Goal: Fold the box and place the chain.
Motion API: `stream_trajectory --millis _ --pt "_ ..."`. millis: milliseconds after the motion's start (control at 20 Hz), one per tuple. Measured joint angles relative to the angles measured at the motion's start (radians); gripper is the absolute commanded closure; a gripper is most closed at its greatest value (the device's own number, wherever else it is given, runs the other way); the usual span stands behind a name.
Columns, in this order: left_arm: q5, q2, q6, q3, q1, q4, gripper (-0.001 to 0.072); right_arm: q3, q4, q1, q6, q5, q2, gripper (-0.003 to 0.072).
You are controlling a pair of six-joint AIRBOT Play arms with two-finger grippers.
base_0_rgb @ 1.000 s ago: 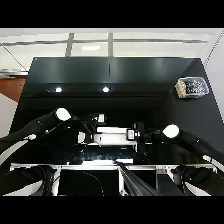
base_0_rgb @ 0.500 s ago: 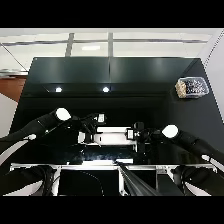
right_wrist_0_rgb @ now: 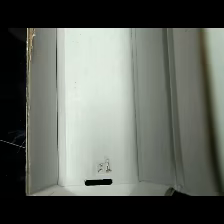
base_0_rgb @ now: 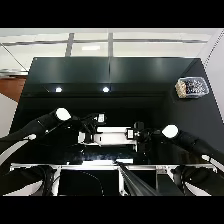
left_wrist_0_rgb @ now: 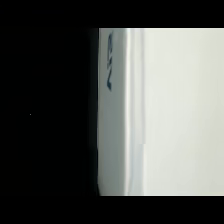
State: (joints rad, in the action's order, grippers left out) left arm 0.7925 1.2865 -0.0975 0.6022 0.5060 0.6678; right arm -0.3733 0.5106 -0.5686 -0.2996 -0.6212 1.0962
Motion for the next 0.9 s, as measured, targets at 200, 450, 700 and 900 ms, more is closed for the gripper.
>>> stream_trajectory --millis 200,450,700,900 --pt "0.000 0.012 -0.001 0.001 -0.001 -0.003 0.0583 0.000 0.000 0.000 0.003 -0.003 0.000 0.0229" --pt "0.000 -0.011 0.020 0.000 -0.001 0.005 0.0145 0.000 -0.001 0.000 0.000 0.001 0.000 0.0230" --pt "0.039 -0.149 0.198 0.000 -0.001 0.126 0.0141 0.000 -0.001 0.000 0.000 0.001 0.000 0.0229" --pt "0.146 -0.311 0.523 0.000 -0.001 0.362 0.0682 0.000 -0.001 0.000 0.000 0.001 0.000 0.0229"
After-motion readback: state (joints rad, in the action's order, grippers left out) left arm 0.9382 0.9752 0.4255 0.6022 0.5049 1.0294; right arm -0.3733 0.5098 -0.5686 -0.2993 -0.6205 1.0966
